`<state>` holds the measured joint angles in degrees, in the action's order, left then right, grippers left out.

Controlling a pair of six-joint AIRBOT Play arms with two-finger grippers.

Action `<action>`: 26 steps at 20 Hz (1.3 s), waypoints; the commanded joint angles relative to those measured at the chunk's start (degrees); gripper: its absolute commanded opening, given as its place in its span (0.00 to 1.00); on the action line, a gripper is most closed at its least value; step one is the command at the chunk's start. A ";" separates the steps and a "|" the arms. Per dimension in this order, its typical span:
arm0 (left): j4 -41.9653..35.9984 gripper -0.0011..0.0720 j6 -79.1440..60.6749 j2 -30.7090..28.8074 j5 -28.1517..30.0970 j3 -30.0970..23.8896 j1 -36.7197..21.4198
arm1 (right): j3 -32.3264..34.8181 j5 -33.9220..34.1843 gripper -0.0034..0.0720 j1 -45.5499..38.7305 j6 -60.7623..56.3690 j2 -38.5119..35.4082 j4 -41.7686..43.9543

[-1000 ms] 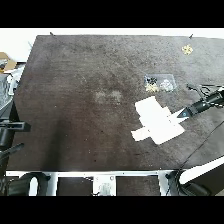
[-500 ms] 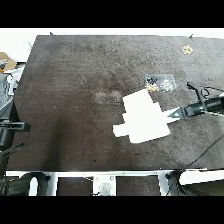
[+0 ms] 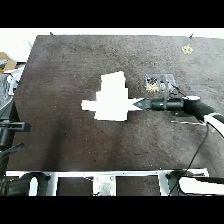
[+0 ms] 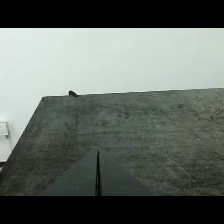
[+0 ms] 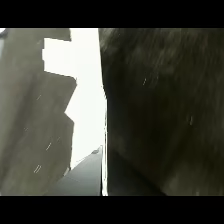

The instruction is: Fold the box and place the chain.

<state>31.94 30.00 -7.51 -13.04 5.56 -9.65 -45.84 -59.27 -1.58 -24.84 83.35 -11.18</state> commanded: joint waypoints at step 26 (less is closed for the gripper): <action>-5.46 0.58 -1.55 93.04 -48.63 65.46 10.73 | -5.07 17.00 0.05 7.32 13.77 8.79 1.79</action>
<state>20.97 23.44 69.97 -56.51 56.53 -3.40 -50.83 -41.95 5.65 -12.64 91.81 -10.04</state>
